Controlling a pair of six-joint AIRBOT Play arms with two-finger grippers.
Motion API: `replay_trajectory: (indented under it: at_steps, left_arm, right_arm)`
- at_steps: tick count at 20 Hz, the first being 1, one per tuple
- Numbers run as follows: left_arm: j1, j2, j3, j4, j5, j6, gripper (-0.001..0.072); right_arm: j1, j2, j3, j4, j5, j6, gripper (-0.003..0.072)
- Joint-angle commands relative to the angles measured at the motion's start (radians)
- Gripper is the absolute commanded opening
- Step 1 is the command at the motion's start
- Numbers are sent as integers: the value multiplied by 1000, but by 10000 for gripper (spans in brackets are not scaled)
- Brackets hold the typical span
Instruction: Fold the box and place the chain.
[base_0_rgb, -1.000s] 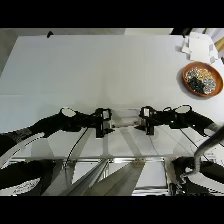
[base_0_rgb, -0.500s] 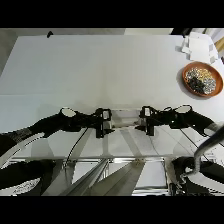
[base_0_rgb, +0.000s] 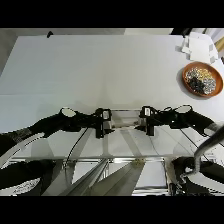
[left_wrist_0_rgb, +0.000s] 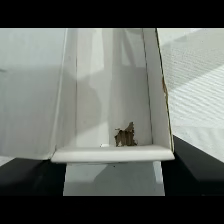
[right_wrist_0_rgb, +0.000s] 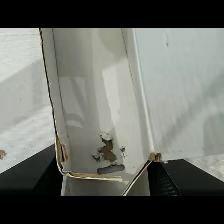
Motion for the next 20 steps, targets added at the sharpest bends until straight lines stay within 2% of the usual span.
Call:
replay_trajectory:
  at_steps: [1,8,9,11,15,20]
  left_arm:
    - [0,0,1,0,0,0,69]
    - [0,0,1,0,1,0,69]
    - [0,0,1,0,1,0,69]
    - [0,0,1,-1,1,0,69]
    - [0,0,1,0,1,0,69]
    - [0,0,1,0,1,0,69]
  right_arm:
    - [0,1,1,-10,-69,0,335]
    - [0,3,1,-44,-47,3,335]
    - [0,3,1,-47,-34,3,371]
    - [0,9,1,-51,-26,26,707]
    - [-19,38,1,-118,-3,71,703]
    - [-107,140,1,-231,75,260,702]
